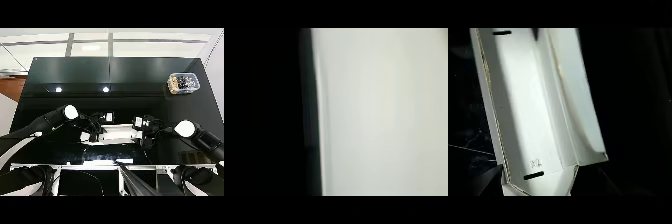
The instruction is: Fold the box and place the chain.
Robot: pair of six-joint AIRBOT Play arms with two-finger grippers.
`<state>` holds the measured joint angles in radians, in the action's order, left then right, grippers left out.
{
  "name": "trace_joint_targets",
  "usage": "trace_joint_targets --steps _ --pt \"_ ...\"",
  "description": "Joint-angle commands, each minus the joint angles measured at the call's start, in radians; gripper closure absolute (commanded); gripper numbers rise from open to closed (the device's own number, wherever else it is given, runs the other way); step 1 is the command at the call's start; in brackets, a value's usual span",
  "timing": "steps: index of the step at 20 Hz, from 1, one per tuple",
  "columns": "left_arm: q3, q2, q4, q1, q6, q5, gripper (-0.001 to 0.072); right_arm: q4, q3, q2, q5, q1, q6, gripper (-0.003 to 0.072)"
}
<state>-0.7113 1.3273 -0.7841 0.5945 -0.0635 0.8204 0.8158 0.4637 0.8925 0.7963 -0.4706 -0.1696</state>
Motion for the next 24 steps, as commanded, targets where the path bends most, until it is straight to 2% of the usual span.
trace_joint_targets --steps 1,5,7,12,16,20,24 --pt "0.000 0.000 0.000 0.001 0.000 0.000 0.0678 0.004 0.006 0.005 0.000 0.013 -0.008 -0.0027" --pt "0.000 0.000 0.000 0.001 0.000 0.000 0.0678 -0.019 0.005 0.013 0.030 0.012 -0.005 -0.0027" --pt "0.000 0.000 0.000 0.001 0.000 -0.001 0.0678 -0.080 -0.014 0.038 0.044 0.011 0.043 -0.0027" --pt "0.000 0.000 -0.001 0.001 0.000 -0.001 0.0678 -0.155 -0.059 0.121 0.019 -0.030 0.233 -0.0027" --pt "0.000 0.000 -0.001 0.001 0.000 -0.001 0.0678 -0.183 -0.059 0.150 -0.048 -0.030 0.290 -0.0027" --pt "0.000 0.000 -0.001 0.001 0.000 -0.001 0.0678 -0.267 -0.059 0.190 -0.050 -0.031 0.372 -0.0027" --pt "0.000 0.000 -0.001 0.001 0.000 -0.001 0.0678 -0.266 -0.059 0.226 -0.050 -0.031 0.380 -0.0026"
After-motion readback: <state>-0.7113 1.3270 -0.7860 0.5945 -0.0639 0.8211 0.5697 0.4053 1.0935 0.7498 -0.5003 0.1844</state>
